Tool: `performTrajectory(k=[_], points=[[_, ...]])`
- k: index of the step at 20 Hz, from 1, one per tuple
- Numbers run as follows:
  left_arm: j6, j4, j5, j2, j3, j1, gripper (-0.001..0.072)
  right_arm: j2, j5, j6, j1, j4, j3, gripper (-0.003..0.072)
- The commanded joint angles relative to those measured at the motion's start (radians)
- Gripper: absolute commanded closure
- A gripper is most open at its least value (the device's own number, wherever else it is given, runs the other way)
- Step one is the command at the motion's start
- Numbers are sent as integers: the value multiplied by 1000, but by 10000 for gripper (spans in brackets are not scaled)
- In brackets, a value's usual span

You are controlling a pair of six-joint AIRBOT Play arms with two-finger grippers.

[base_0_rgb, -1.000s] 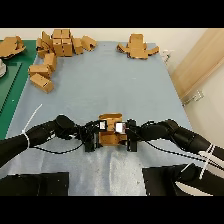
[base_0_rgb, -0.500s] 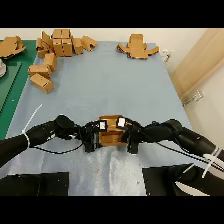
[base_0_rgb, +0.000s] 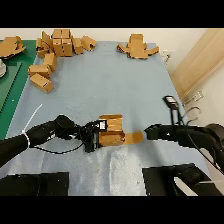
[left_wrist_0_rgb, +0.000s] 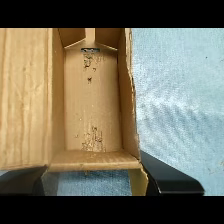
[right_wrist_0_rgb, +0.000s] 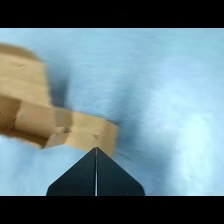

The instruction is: Fold the box.

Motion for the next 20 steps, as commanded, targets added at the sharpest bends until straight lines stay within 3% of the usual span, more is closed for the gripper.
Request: performTrajectory(k=[1, 5, 12, 20], points=[[2, 1, 1, 0, 1, 0, 286, 49, -57, 76, -252, 53, -71, 693], [2, 1, 1, 0, 1, 0, 285, -97, 18, -127, -395, 317, -192, 692], [2, 1, 1, 0, 1, 0, 286, -382, 124, -379, -334, 570, -200, 692], [2, 1, 1, 0, 1, 0, 286, -444, 196, -389, -167, 667, -193, 692]])
